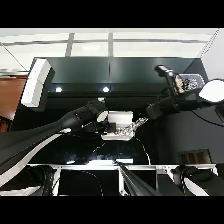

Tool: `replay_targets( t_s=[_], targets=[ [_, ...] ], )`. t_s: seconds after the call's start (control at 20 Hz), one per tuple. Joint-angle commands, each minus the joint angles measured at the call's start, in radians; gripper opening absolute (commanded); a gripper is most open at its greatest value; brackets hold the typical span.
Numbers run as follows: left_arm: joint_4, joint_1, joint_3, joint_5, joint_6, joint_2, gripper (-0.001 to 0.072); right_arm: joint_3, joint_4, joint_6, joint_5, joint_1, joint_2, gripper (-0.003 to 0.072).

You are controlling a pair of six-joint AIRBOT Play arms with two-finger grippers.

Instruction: Fold the box and place the chain.

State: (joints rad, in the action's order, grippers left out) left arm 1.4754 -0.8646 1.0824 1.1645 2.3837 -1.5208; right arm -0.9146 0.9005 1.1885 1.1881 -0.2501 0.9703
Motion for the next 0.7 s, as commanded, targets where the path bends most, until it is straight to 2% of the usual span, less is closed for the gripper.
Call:
replay_targets(
  t_s=[0.0,0.05,0.1,0.15,0.35,0.45,0.65],
  targets=[
    [0.0,0.0,0.0,0.0,0.0,0.0,0.0031,0.132,0.051,-0.161,-0.187,0.119,-0.077,0.0389],
    [0.0,0.0,0.0,0.0,0.0,0.0,0.0032,0.192,0.051,-0.229,-0.229,0.141,-0.077,0.039],
    [0.0,0.0,0.0,0.002,0.0,0.0,0.0032,0.254,0.051,-0.285,-0.268,0.146,-0.073,0.0508],
    [0.0,0.0,0.0,0.005,0.0,0.0,0.0032,0.304,0.042,-0.335,-0.293,0.144,-0.071,0.072],
    [0.0,0.0,0.0,0.0,0.0,0.0,0.0032,0.414,0.046,-0.699,-0.364,0.066,-0.044,0.072],
    [0.0,0.0,0.0,0.0,0.0,0.0,0.0031,0.418,0.03,-0.944,-0.396,0.033,0.011,0.072],
    [0.0,0.0,0.0,0.001,0.0,0.0,0.0031,0.382,-0.133,-1.238,-0.406,0.032,0.15,0.072]
  ],
)
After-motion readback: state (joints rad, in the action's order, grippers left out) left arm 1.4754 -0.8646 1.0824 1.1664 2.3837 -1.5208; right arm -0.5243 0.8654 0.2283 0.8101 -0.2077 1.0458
